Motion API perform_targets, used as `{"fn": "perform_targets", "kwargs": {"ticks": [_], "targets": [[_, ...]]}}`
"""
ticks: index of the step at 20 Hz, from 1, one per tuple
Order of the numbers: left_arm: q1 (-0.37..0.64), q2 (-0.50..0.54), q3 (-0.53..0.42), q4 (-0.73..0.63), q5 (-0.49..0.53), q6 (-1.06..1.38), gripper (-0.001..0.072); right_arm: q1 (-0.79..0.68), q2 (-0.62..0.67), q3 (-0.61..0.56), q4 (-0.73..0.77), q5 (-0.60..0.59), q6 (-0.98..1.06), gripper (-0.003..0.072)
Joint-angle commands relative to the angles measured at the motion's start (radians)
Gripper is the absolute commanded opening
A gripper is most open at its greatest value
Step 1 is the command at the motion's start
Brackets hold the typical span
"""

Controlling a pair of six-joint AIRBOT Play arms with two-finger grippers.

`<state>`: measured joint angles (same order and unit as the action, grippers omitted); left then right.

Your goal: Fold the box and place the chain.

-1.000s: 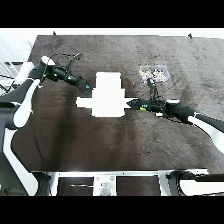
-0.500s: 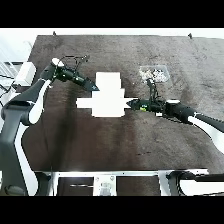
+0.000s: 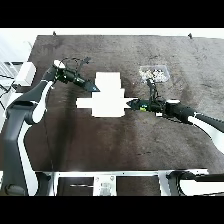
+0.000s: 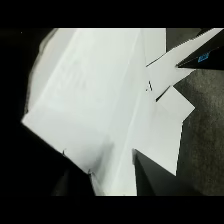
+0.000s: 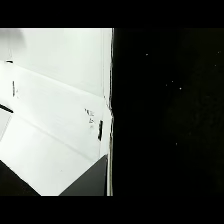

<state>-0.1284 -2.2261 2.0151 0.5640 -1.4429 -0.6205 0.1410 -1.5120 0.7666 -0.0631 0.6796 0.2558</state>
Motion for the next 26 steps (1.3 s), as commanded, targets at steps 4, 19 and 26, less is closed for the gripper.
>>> {"fn": "perform_targets", "kwargs": {"ticks": [4, 19, 26], "targets": [[0.0, -0.002, 0.002, -0.046, -0.037, 0.03, 0.0213, 0.001, -0.001, 0.0, 0.0, 0.0, 0.0, 0.0013], [0.0, 0.072, -0.035, -0.093, -0.125, 0.464, 0.0013, -0.218, 0.055, 0.005, 0.004, 0.041, 0.001, 0.0397], [0.0, 0.215, -0.346, -0.095, 0.132, 0.737, 0.0013, -0.312, 0.065, 0.005, 0.003, 0.127, 0.0, 0.0397]]}}
